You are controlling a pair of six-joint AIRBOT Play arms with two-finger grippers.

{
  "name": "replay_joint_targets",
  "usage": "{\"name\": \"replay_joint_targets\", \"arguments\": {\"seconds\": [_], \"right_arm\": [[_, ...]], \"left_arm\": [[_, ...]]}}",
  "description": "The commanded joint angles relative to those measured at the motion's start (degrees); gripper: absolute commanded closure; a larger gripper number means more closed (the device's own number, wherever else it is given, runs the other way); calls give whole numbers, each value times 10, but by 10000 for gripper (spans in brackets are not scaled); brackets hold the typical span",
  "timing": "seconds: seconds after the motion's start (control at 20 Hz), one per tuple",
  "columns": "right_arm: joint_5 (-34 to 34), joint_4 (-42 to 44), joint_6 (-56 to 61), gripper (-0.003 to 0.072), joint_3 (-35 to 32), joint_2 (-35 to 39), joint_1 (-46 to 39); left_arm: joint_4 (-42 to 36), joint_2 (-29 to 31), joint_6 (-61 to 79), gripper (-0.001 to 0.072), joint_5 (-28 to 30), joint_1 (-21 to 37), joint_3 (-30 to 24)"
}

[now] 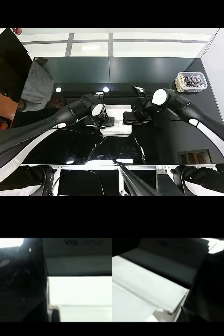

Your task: Fold the box and place the chain.

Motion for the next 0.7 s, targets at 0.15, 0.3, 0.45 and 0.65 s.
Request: {"name": "replay_joint_targets", "arguments": {"seconds": [0.15,0.3,0.45,0.65], "right_arm": [[1,-139,165,274,14,-9,66],[13,-180,212,274,34,-26,91],[34,-242,269,274,66,-49,116],[45,-253,324,286,68,-61,120]], "left_arm": [[0,0,0,681,2,0,1],[0,0,0,681,2,0,1],[0,0,0,681,1,0,1],[0,0,0,681,-2,0,1]]}}
